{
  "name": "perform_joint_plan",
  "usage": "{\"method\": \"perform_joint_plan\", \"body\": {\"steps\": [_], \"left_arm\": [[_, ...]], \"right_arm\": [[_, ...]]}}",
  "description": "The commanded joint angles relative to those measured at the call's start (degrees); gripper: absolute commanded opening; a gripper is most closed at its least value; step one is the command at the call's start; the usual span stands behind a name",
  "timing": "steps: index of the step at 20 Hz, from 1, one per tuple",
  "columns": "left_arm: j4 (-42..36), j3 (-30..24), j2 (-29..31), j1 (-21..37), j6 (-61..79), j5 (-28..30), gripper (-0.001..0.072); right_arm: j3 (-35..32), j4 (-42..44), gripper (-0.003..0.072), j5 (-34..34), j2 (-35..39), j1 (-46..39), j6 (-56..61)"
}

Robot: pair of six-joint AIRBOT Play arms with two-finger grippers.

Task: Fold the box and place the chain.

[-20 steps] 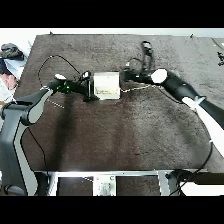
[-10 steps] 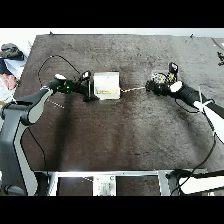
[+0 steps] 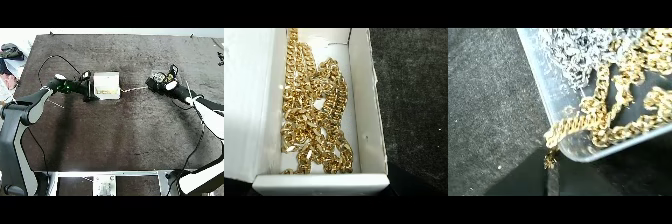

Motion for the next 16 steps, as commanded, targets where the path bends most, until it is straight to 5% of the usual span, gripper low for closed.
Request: {"method": "perform_joint_plan", "body": {"steps": [1,10,16], "left_arm": [[0.00,0.00,0.04,-0.04,0.02,0.02,0.0351],[0.00,-0.02,0.04,-0.04,0.02,0.02,0.0351],[0.00,-0.02,0.04,-0.04,0.02,0.02,0.0351]], "right_arm": [[2.03,2.19,0.0014,2.23,-0.31,0.57,-0.42],[2.14,2.23,0.0013,5.70,24.50,16.61,-10.91],[5.99,0.74,0.0012,-0.20,22.77,27.91,-11.26]]}}
